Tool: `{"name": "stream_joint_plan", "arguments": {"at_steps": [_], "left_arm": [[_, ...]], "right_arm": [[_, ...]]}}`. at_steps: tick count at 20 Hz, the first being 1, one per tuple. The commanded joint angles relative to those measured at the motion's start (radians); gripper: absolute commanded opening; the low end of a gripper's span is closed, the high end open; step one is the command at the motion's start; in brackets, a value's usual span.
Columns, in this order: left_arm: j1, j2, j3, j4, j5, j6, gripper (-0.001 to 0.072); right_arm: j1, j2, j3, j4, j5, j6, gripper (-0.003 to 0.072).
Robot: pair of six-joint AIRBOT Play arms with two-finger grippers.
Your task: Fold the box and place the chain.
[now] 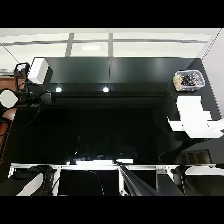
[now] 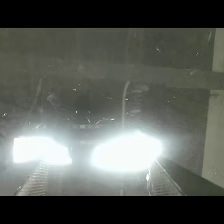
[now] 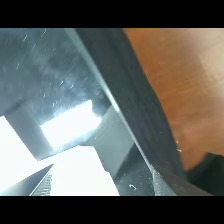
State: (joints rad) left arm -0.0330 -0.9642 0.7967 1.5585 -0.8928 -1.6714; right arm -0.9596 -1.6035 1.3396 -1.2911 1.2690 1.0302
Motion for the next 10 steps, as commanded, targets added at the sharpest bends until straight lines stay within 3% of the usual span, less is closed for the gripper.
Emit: {"name": "stream_joint_plan", "arguments": {"at_steps": [1,2,3,10], "left_arm": [[0.000,-0.001,0.001,0.004,-0.005,-0.004,0.0710],[0.000,-0.001,0.001,0.004,-0.007,-0.004,0.0710],[0.000,-0.001,0.001,0.000,-0.010,-0.005,0.0710],[-0.001,-0.001,0.001,-0.016,-0.033,-0.004,0.0710]], "right_arm": [[0.050,-0.021,0.003,-0.079,0.057,-0.126,0.0720],[0.058,-0.021,0.001,-0.077,0.055,-0.134,0.0563],[0.063,-0.022,0.000,-0.072,0.042,-0.135,0.0503],[0.079,-0.032,-0.002,-0.071,0.063,-0.153,0.0465]]}}
